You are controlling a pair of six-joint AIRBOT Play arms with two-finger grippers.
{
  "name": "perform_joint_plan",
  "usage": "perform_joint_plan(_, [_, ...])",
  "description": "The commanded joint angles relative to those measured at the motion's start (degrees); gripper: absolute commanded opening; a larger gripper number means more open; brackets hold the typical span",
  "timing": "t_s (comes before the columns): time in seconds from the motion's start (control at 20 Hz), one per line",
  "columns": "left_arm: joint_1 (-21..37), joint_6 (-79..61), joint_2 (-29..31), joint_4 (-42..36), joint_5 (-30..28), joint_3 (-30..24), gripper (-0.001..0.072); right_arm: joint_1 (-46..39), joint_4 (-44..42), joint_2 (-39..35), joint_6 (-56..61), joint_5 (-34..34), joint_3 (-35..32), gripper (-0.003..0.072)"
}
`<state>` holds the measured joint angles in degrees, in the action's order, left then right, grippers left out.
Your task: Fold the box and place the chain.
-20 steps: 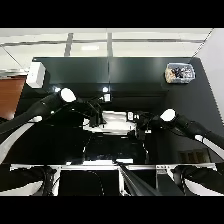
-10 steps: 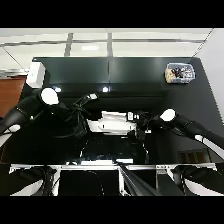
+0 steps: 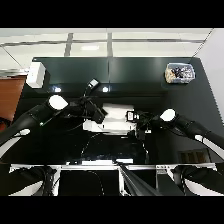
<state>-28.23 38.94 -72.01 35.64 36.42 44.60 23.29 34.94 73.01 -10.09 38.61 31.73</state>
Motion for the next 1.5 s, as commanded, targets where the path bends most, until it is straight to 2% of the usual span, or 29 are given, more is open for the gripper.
perform_joint_plan(0.0, [0.1, -0.3, -3.6, -1.3, -10.6, 0.2, 0.0024, 0.0, 0.0, 0.0, 0.0, -0.1, 0.0, 0.0017])
perform_joint_plan(0.25, [0.2, -0.3, -8.8, 0.5, -1.3, 0.2, 0.0024, 0.0, 0.0, 0.0, 0.0, -0.1, 0.0, 0.0017])
perform_joint_plan(0.4, [0.7, -0.3, -9.3, 1.9, 1.0, 0.9, 0.0024, 0.0, 0.0, 0.0, 0.0, -0.1, 0.0, 0.0017])
perform_joint_plan(0.55, [4.6, 0.9, -6.8, 10.4, 11.4, 7.0, 0.0021, 0.0, 0.0, 0.0, 0.0, -0.1, 0.0, 0.0017])
perform_joint_plan(0.6, [6.3, 3.9, -4.7, 14.9, 13.3, 9.2, 0.0021, 0.0, 0.0, 0.0, 0.0, -0.1, 0.0, 0.0017])
perform_joint_plan(0.7, [9.8, 9.6, 1.4, 20.9, 13.6, 10.9, 0.0021, 0.0, 0.0, 0.0, 0.0, -0.1, 0.0, 0.0017])
perform_joint_plan(0.75, [11.4, 10.8, 4.6, 20.7, 13.8, 10.5, 0.0021, 0.0, 0.0, 0.0, 0.0, -0.1, 0.0, 0.0017])
perform_joint_plan(0.85, [13.8, 7.8, 10.4, 12.9, 13.2, 6.7, 0.0025, 0.0, 0.0, 0.0, 0.0, -0.1, 0.0, 0.0017])
perform_joint_plan(0.95, [14.5, -5.9, 13.1, 1.8, 14.0, 1.0, 0.0025, 0.0, 0.0, 0.0, 0.0, -0.1, 0.0, 0.0017])
perform_joint_plan(1.0, [14.4, -13.4, 13.0, 0.0, 15.5, -1.6, 0.0025, 0.0, 0.0, 0.0, 0.0, -0.1, 0.0, 0.0017])
perform_joint_plan(1.15, [13.6, -35.3, 10.5, 6.5, 18.0, -7.2, 0.0028, 0.0, 0.0, 0.0, 0.0, -0.1, 0.0, 0.0017])
perform_joint_plan(1.2, [13.2, -42.6, 9.8, 9.7, 16.9, -8.4, 0.016, 0.0, 0.0, 0.0, 0.0, -0.1, 0.0, 0.0017])
perform_joint_plan(1.25, [12.7, -47.4, 9.0, 13.0, 15.5, -8.9, 0.0535, 0.0, 0.0, 0.0, 0.0, -0.1, 0.0, 0.0017])
perform_joint_plan(1.3, [12.3, -47.5, 8.1, 15.2, 13.7, -8.8, 0.0715, 0.0, 0.0, 0.0, 0.0, -0.1, 0.0, 0.0017])
perform_joint_plan(1.45, [10.1, -49.8, 4.9, 16.2, 9.9, -8.5, 0.0713, 0.0, 0.0, 0.0, 0.0, -0.1, 0.0, 0.0017])
